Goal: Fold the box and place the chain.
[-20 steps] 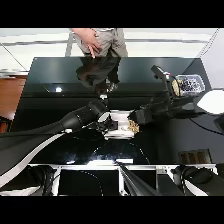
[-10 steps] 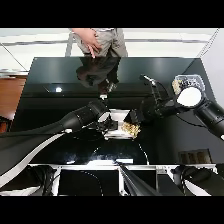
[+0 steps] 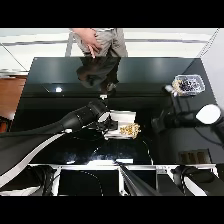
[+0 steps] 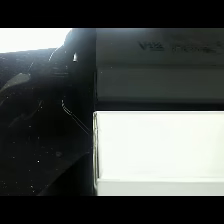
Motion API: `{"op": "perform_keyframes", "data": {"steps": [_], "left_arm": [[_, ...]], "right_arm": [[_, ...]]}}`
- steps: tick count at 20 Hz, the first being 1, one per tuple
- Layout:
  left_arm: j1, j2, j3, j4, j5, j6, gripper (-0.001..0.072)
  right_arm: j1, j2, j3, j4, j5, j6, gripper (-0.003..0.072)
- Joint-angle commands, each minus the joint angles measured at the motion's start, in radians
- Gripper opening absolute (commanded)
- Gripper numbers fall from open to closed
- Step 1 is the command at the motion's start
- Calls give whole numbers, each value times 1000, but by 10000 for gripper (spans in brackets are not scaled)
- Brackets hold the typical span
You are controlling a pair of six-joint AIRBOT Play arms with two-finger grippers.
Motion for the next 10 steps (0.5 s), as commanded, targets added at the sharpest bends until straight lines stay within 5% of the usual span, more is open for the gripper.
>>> {"op": "perform_keyframes", "data": {"steps": [1, 7, 10], "left_arm": [[1, 0, 1, 0, 0, 0, 32], [1, 0, 1, 0, 0, 0, 32], [0, 0, 1, -1, 0, 0, 32]], "right_arm": [[93, 26, -162, -5, -233, -373, 720], [179, -144, -150, 221, -307, -968, 720], [179, -212, -130, 291, -307, -1082, 720]]}}
